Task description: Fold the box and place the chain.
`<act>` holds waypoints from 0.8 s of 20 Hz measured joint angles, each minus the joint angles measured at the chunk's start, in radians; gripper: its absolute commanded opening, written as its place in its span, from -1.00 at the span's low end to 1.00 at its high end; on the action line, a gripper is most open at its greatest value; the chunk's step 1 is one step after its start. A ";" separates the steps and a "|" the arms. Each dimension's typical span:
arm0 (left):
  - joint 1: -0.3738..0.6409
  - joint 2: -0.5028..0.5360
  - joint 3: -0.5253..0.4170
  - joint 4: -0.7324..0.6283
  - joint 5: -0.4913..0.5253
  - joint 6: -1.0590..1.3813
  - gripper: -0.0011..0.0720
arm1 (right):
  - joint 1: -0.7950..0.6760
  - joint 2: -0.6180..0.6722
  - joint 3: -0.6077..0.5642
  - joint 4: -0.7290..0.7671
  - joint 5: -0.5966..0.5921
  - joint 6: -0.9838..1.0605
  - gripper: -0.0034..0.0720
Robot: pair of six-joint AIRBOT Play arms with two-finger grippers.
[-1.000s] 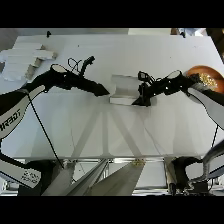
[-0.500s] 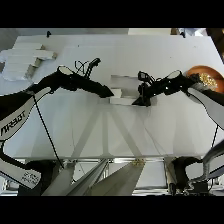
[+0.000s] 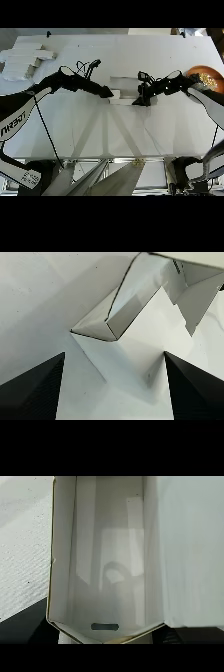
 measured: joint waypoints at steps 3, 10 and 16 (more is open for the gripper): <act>-0.017 0.000 0.000 0.002 0.006 -0.016 0.94 | 0.000 0.000 0.000 -0.001 0.001 0.000 -0.61; -0.039 -0.002 -0.002 -0.073 0.019 -0.027 0.94 | 0.000 0.000 0.000 0.003 0.006 0.006 -0.61; -0.038 -0.002 -0.002 -0.090 0.029 -0.048 0.94 | -0.001 0.000 0.000 0.002 0.000 0.004 -0.61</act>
